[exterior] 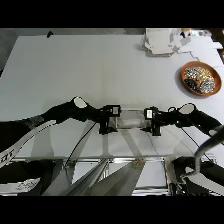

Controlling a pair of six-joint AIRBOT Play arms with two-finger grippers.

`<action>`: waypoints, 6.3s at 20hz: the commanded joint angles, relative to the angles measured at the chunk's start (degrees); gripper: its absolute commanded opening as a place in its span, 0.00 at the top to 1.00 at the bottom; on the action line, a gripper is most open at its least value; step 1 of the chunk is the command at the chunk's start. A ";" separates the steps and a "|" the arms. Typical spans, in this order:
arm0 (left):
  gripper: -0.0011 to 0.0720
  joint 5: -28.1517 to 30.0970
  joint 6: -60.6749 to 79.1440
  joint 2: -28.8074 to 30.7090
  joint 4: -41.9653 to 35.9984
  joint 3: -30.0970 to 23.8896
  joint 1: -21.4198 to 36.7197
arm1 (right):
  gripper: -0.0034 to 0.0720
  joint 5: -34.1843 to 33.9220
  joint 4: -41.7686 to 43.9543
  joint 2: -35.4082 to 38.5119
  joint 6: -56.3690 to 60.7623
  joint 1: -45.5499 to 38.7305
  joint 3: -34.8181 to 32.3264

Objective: Fold the box and place the chain.

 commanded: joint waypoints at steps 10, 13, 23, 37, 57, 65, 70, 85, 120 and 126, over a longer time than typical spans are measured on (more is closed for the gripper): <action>0.04 2.51 -0.11 -1.99 -3.26 -0.02 -1.05 | 0.33 0.00 0.04 -0.02 0.00 0.00 -0.02; 0.52 2.38 -0.11 -1.99 -3.21 -0.02 -1.07 | 0.33 0.00 0.02 -0.02 0.00 0.00 -0.02; 0.70 1.99 -0.11 -2.01 -2.82 -0.02 -1.05 | 0.33 0.00 0.04 -0.02 0.00 0.00 -0.02; 0.70 1.99 -0.11 -2.01 -2.82 -0.02 -1.05 | 0.03 2.43 0.87 0.00 2.19 -0.02 -0.02; 0.70 1.97 -0.11 -2.01 -2.82 -0.02 -1.05 | 0.93 8.26 -9.60 31.47 23.30 -0.04 -0.02; 0.70 1.99 -0.11 -2.01 -2.82 -0.02 -1.05 | 0.93 -7.41 12.79 20.28 22.97 -0.04 -0.02; 0.70 1.99 -0.11 -2.01 -2.82 -0.02 -1.05 | 0.93 -12.55 13.75 8.92 25.88 -0.07 -0.02; 0.70 1.99 -0.11 -2.01 -2.82 -0.02 -1.05 | 0.93 5.99 -4.72 17.94 27.80 -0.07 7.06; 0.70 1.97 -0.11 -2.01 -2.82 -0.02 -1.05 | 0.54 4.59 0.44 6.62 5.81 -0.04 2.73; 0.70 1.99 -0.11 -2.01 -2.82 -0.02 -1.05 | 0.51 4.09 -1.36 7.48 9.40 -0.04 1.05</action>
